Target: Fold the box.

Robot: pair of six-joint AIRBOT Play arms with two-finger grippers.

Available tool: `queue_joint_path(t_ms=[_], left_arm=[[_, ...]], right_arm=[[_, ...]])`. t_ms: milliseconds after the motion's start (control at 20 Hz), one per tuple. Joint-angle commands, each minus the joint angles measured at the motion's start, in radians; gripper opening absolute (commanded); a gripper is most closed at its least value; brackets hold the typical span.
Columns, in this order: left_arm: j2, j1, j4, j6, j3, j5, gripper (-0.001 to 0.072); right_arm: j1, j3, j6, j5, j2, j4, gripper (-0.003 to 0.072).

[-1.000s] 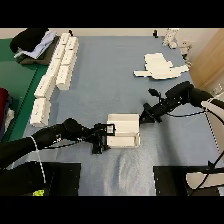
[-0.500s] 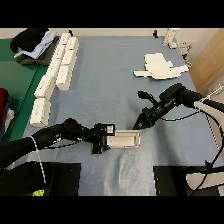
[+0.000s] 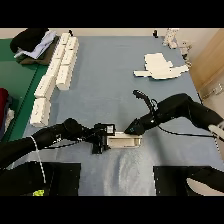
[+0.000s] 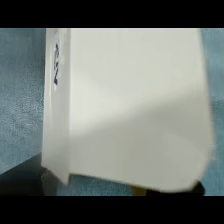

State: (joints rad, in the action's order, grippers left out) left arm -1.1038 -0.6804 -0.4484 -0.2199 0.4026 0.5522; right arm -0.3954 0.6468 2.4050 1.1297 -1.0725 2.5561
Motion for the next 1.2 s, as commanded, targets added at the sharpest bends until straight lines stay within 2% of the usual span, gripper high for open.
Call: queue_joint_path(t_ms=[0,250,400,600,750,850,900,1150], left_arm=[[0.000,0.001,0.000,0.000,0.000,0.000,0.0455],[0.000,0.001,0.000,0.000,0.000,0.000,0.0455],[0.000,0.001,0.000,0.000,0.000,0.000,0.0455],[0.000,0.001,0.000,0.000,0.000,0.000,0.0455],[0.000,0.001,0.000,0.000,0.000,0.000,0.0455],[0.000,0.001,0.000,0.000,0.000,0.000,0.0455],[0.000,0.001,0.000,0.000,0.000,0.000,0.0455],[0.000,0.001,0.000,0.000,0.000,0.000,0.0455]], right_arm=[[-0.126,-0.123,0.058,-0.264,0.172,-0.005,0.0002],[-0.287,-0.240,0.069,-0.455,0.296,-0.071,0.0003],[-0.368,-0.272,0.095,-0.484,0.305,-0.178,0.0063],[-0.420,-0.272,0.118,-0.545,0.325,-0.294,0.0063],[-0.430,-0.272,0.193,-0.577,0.360,-0.297,0.0218],[-0.430,-0.272,0.253,-0.574,0.363,-0.298,0.0428],[-0.430,-0.272,0.291,-0.570,0.361,-0.300,0.0484],[-0.430,-0.272,0.424,-0.577,0.343,-0.397,0.0483]])
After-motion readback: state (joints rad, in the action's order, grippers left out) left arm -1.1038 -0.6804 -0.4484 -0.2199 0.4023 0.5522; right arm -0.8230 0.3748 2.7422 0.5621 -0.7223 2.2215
